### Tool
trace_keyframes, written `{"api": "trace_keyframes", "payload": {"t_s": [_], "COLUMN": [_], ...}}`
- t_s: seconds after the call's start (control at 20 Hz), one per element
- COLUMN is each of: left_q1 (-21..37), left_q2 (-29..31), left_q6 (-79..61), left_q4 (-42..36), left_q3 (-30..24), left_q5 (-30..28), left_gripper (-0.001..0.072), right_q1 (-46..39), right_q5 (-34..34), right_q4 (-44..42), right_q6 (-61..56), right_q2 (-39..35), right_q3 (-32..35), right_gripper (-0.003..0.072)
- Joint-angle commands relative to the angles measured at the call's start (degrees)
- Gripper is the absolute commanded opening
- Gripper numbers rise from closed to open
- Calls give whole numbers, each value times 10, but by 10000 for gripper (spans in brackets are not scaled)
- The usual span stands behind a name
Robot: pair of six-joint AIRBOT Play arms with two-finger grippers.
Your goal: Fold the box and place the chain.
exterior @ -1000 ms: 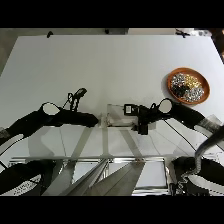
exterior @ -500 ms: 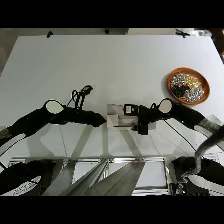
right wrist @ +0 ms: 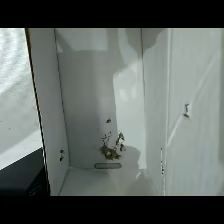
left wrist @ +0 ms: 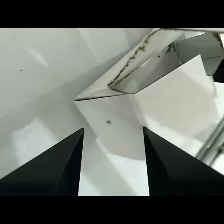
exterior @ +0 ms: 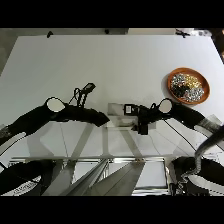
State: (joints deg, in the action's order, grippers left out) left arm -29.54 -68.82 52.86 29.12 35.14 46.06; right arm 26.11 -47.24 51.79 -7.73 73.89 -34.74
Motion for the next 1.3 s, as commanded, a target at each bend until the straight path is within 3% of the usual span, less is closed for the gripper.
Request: {"api": "trace_keyframes", "payload": {"t_s": [0.0, 0.25, 0.35, 0.6, 0.9, 1.05, 1.25], "left_q1": [0, 3, 2, -26, -59, -64, -66], "left_q2": [0, 0, -1, -11, -54, -65, -64], "left_q6": [1, 20, 45, 165, 224, 240, 307], "left_q4": [18, 39, 62, 137, 158, 167, 245], "left_q3": [7, 7, 7, 11, 74, 79, 80], "left_q5": [6, 10, 8, -24, -15, -2, 28], "left_gripper": [441, 444, 521, 576, 576, 576, 576], "right_q1": [0, 0, 0, 0, 0, 0, 0], "right_q5": [0, 0, 0, 0, 0, 0, 0], "right_q4": [0, 1, 0, 1, 1, 1, 1], "right_q6": [1, 1, 1, 1, 1, 1, 1], "right_q2": [0, 0, 0, 0, -1, -1, -1], "right_q3": [0, 0, 0, 0, 0, 0, 0], "right_gripper": [409, 409, 409, 409, 409, 409, 409]}}
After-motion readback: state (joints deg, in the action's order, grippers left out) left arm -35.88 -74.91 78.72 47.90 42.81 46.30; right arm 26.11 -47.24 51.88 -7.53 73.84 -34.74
